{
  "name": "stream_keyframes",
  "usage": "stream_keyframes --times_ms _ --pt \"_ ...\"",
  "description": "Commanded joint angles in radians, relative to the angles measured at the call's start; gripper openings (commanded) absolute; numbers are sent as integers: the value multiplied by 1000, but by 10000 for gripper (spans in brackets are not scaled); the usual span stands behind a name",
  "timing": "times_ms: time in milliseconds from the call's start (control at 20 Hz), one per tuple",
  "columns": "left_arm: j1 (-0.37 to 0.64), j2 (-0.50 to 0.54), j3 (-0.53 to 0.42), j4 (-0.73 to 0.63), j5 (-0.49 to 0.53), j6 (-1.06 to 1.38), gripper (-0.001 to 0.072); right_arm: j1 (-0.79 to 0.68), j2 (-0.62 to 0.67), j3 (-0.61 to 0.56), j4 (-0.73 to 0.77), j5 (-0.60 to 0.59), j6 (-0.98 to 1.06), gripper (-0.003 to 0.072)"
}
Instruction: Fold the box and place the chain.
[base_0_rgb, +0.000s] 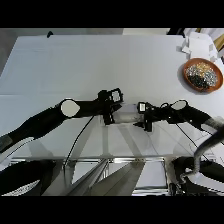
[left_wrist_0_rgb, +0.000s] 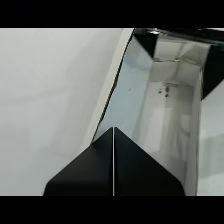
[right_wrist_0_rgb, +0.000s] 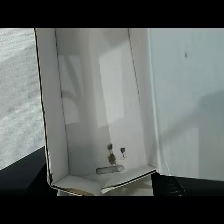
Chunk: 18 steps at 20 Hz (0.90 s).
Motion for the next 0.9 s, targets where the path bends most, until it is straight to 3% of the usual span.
stream_keyframes --times_ms 0,300,850 --pt "19 -60 0 -29 33 3 3 0 1 0 0 0 0 401" --pt "19 -140 0 -29 25 3 3 0 1 0 0 0 0 401" --pt "55 -66 3 -17 28 33 3 0 1 0 0 0 0 401"
